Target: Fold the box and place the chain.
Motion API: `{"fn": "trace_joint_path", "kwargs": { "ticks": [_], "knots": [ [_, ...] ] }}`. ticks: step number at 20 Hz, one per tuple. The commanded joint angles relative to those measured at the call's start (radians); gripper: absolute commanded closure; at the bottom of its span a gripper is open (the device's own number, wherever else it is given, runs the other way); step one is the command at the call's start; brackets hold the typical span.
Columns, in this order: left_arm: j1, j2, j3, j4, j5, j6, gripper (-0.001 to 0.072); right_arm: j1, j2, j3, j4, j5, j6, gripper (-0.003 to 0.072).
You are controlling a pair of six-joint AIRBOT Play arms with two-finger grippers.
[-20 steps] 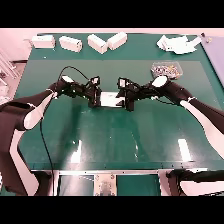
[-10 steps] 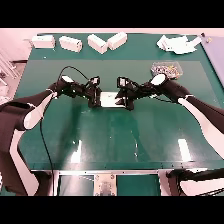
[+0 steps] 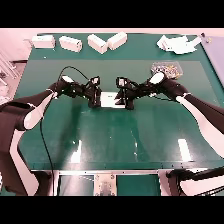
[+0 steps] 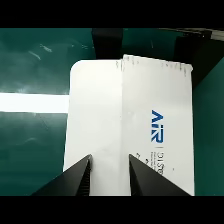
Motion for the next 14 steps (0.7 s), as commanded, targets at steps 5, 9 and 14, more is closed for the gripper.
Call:
{"fn": "trace_joint_path", "kwargs": {
  "ticks": [5,9,14],
  "knots": [
    [0.000,0.001,0.000,0.000,0.000,0.000,0.0184,0.005,-0.004,0.039,-0.043,-0.005,0.014,0.0337],
    [0.000,0.001,0.000,0.000,0.000,0.000,0.0184,0.005,-0.005,0.040,-0.054,-0.008,0.018,0.0335],
    [0.000,0.001,0.000,0.000,0.001,0.000,0.0184,0.008,-0.010,0.043,-0.055,-0.013,0.018,0.0312]
  ]
}}
